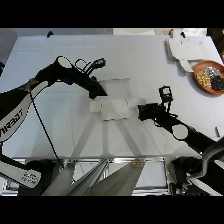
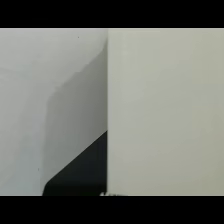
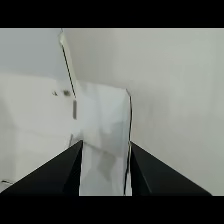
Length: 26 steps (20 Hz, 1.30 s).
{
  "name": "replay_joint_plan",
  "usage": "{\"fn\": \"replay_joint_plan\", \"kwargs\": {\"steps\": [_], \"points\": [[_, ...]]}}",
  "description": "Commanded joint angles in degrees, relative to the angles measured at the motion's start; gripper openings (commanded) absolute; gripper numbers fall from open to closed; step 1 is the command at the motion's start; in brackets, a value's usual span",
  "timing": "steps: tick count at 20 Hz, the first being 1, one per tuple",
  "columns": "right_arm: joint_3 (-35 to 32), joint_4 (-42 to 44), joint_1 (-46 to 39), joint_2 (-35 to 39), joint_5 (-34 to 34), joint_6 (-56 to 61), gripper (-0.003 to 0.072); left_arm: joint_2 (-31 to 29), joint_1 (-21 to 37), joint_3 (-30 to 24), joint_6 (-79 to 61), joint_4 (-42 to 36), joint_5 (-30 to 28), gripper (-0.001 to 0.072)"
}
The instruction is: Fold the box and place the chain.
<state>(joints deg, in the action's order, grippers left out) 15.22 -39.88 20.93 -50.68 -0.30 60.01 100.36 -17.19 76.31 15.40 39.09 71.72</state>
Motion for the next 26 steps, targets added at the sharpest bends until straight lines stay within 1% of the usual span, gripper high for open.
{"fn": "replay_joint_plan", "kwargs": {"steps": [1,4,5,7,9,10,11,12,13,14,15,16,19,22,23,25,26], "points": [[0.0,-0.2,0.0,7.6,-2.6,-0.1,0.0321,-4.4,0.2,0.1,0.3,3.8,0.5,0.0004],[0.0,-0.2,-2.6,13.6,-8.4,-0.5,0.0316,-12.8,1.3,0.1,-0.9,4.4,0.2,0.0005],[0.0,-0.2,-4.5,15.0,-8.9,-0.5,0.0316,-15.4,2.0,0.1,-0.8,3.7,0.2,0.0004],[0.0,-0.2,-9.3,17.0,-8.3,-0.5,0.0316,-20.3,3.0,-0.1,-0.4,0.3,2.3,0.0001],[0.0,-0.2,-14.1,17.3,-7.9,-0.5,0.0316,-25.7,2.6,-1.9,0.0,0.0,2.4,0.0000],[0.0,-0.2,-16.3,17.3,-7.7,-0.5,0.0316,-28.4,2.3,-4.1,-0.5,0.2,1.9,0.0000],[0.0,-0.2,-18.0,17.3,-7.5,-0.5,0.0316,-31.1,2.0,-7.6,-2.5,0.4,0.4,0.0000],[0.0,-0.2,-19.6,17.3,-7.1,-0.5,0.0316,-33.4,2.1,-12.0,-5.4,-0.4,-2.3,0.0001],[0.0,-0.2,-20.8,17.3,-6.6,-0.5,0.0316,-34.3,2.1,-15.8,-7.0,-1.0,-5.3,0.0002],[0.0,-0.2,-21.8,17.3,-6.0,-0.5,0.0316,-34.1,2.2,-19.1,-7.3,-1.1,-7.8,0.0002],[0.0,-0.2,-22.4,17.3,-5.3,-0.5,0.0316,-33.2,2.2,-21.3,-7.3,-1.1,-9.2,0.0005],[0.0,-0.2,-22.8,17.3,-4.4,-0.5,0.0316,-31.6,2.2,-22.4,-7.7,-1.1,-9.4,0.0006],[0.0,-0.3,-22.8,17.3,-1.7,-0.5,0.0316,-24.5,2.1,-22.6,-15.2,-3.1,-9.4,0.0005],[0.0,-0.5,-22.8,17.3,1.1,-0.5,0.0316,-18.1,2.1,-22.6,-23.7,-8.7,-6.4,0.0005],[0.0,-0.5,-22.8,17.3,1.8,-0.5,0.0316,-16.8,2.0,-22.6,-27.2,-9.7,-5.9,0.0006],[0.0,-0.5,-22.8,17.3,2.7,-0.5,0.0316,-15.6,2.0,-22.6,-36.6,-10.1,-6.9,0.0005],[0.0,-0.5,-22.8,17.3,2.7,-0.5,0.0316,-15.3,2.0,-22.6,-36.7,-10.5,-8.1,0.0004]]}}
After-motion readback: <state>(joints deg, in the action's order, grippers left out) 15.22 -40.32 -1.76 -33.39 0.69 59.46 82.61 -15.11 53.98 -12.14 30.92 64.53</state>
